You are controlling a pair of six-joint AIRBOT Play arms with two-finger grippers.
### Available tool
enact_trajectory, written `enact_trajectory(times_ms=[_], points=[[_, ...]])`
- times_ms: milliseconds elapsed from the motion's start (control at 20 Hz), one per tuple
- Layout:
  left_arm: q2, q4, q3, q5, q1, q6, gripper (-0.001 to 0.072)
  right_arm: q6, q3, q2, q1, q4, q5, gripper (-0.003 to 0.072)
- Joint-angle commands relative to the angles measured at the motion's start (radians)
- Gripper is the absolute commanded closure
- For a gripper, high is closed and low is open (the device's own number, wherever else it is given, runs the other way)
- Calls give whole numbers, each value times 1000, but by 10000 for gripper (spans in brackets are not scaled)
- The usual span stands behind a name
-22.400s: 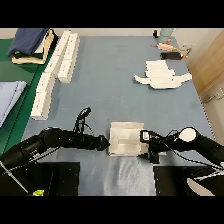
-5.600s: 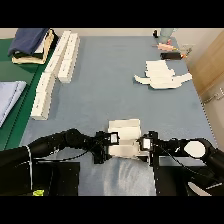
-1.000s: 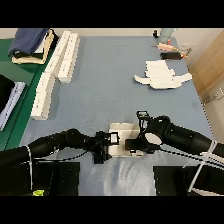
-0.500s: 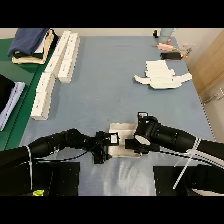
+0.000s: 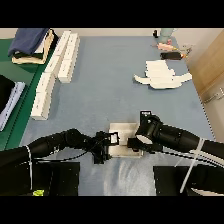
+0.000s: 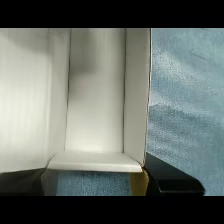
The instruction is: Fold the box.
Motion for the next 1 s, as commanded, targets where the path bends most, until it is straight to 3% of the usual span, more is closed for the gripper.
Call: enact_trajectory(times_ms=[0,200,250,300,350,500,650,800,950], points=[[1,0,0,2,0,-1,248,-11,2,74,2,32,48,254],[1,0,0,2,0,-1,248,-29,15,245,-1,36,48,267],[1,0,0,2,0,-1,248,-37,15,300,-10,21,51,394],[1,0,0,2,0,-1,248,-66,15,346,-26,-1,62,591],[1,0,0,2,0,-1,248,-105,14,388,-63,-23,87,686],[1,0,0,2,0,-1,248,-356,-6,427,-288,0,122,686],[1,0,0,2,0,-1,248,-687,-25,357,-570,140,29,686],[1,0,0,2,0,-1,248,-1059,-21,180,-814,438,-71,686],[1,0,0,2,0,-1,248,-1371,-21,-42,-952,798,-80,686]])
